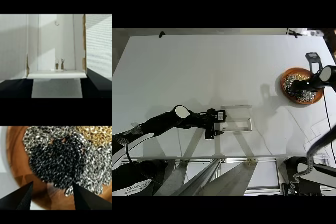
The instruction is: Fold the box and place the chain.
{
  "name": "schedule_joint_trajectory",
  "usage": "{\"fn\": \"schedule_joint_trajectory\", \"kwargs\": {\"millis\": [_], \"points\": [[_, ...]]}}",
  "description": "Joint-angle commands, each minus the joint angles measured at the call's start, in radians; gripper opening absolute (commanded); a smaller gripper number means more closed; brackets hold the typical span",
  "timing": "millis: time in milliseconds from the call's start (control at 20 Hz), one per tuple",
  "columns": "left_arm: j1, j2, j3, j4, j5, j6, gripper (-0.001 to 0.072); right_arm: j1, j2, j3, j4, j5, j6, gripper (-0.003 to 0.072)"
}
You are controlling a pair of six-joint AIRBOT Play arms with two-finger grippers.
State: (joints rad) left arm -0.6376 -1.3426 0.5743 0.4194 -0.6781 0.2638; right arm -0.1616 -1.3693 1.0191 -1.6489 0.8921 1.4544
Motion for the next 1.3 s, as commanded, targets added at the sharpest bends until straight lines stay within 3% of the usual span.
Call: {"fn": "schedule_joint_trajectory", "kwargs": {"millis": [0, 200, 300, 450, 600, 850, 1250], "points": [[0.0, 0.0, 0.0, 0.0, 0.0, 0.0, 0.0073, -0.027, -0.158, 0.068, 0.005, 0.003, -0.011, 0.0548], [0.0, 0.0, 0.0, 0.0, 0.0, 0.0, 0.0073, -0.027, -0.226, 0.072, 0.013, 0.014, -0.011, 0.0548], [0.0, 0.0, 0.0, 0.0, 0.0, 0.0, 0.0073, -0.028, -0.239, 0.072, 0.033, 0.028, -0.012, 0.0505], [0.0, 0.0, 0.0, -0.001, 0.001, 0.0, 0.0073, -0.027, -0.237, 0.072, 0.061, 0.076, -0.012, 0.0193], [0.0, 0.0, 0.0, -0.003, 0.0, 0.0, 0.0073, -0.027, -0.232, 0.076, 0.072, 0.125, -0.013, 0.0024], [0.0, 0.0, 0.0, -0.003, 0.0, 0.0, 0.0073, -0.027, -0.122, 0.076, 0.074, 0.131, -0.013, 0.0018], [0.0, 0.0, 0.0, -0.003, 0.0, 0.0, 0.0073, -0.024, 0.207, 0.076, 0.089, 0.119, -0.066, 0.0018]]}}
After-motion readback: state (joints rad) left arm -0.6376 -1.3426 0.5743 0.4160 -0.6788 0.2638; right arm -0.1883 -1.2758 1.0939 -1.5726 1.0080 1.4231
